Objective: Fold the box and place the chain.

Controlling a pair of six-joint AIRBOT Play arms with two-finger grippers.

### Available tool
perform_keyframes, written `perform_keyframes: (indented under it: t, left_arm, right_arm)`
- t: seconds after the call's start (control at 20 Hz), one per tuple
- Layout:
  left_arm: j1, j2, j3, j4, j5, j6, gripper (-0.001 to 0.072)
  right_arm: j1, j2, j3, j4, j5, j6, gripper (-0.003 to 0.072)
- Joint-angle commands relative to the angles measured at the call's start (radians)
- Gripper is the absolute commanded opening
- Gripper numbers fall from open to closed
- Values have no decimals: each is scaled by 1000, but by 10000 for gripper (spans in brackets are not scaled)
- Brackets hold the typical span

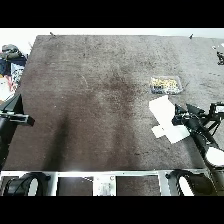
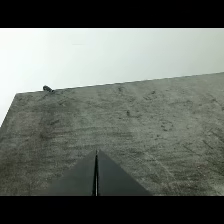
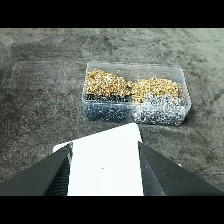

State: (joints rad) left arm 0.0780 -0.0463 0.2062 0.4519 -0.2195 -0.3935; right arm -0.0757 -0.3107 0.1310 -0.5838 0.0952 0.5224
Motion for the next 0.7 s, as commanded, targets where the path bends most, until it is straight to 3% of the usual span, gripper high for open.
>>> perform_keyframes:
  t: [0.0,0.25,0.5,0.65]
  left_arm:
    - [0,0,-2,1,-2,1,13]
    - [0,0,-2,1,1,1,13]
    - [0,-1,-2,1,0,1,13]
    - [0,0,-2,1,0,1,13]
  right_arm:
    - [0,0,-2,0,-3,0,452]
    - [0,0,35,0,-21,-3,453]
    - [-24,-39,242,-51,-10,-2,452]
    - [-146,-177,393,-52,105,32,452]
